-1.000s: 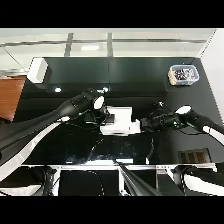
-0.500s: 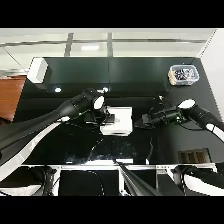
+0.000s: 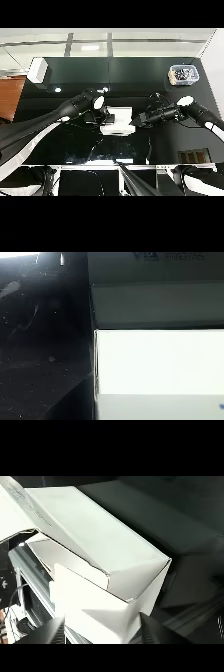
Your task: Fold the box and place the chain.
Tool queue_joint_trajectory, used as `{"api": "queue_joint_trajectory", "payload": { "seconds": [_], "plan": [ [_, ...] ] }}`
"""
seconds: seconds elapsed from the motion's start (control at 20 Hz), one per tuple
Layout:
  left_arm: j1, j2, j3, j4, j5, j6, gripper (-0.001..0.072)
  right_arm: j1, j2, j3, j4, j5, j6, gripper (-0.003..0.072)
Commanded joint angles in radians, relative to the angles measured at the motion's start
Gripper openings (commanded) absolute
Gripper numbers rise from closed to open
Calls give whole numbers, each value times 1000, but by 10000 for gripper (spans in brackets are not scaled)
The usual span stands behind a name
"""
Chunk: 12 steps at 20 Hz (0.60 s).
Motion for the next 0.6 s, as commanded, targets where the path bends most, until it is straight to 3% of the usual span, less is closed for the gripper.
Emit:
{"api": "queue_joint_trajectory", "payload": {
  "seconds": [0.0, 0.05, 0.2, 0.3, 0.55],
  "plan": [
    [1, 0, 0, 0, 0, 0, 25, 16, 1, 16, -7, -6, 29, 472],
    [1, 0, 0, 0, 0, 0, 25, 21, 1, 26, -22, -6, 42, 427],
    [1, 0, 0, 0, 0, 0, 25, 60, 1, 74, -129, -10, 132, 413],
    [1, 0, 0, 0, 0, 0, 25, 109, 1, 113, -199, -27, 196, 321],
    [1, 0, 0, 0, 0, 0, 25, 215, 1, 188, -378, -73, 398, 322]
  ]
}}
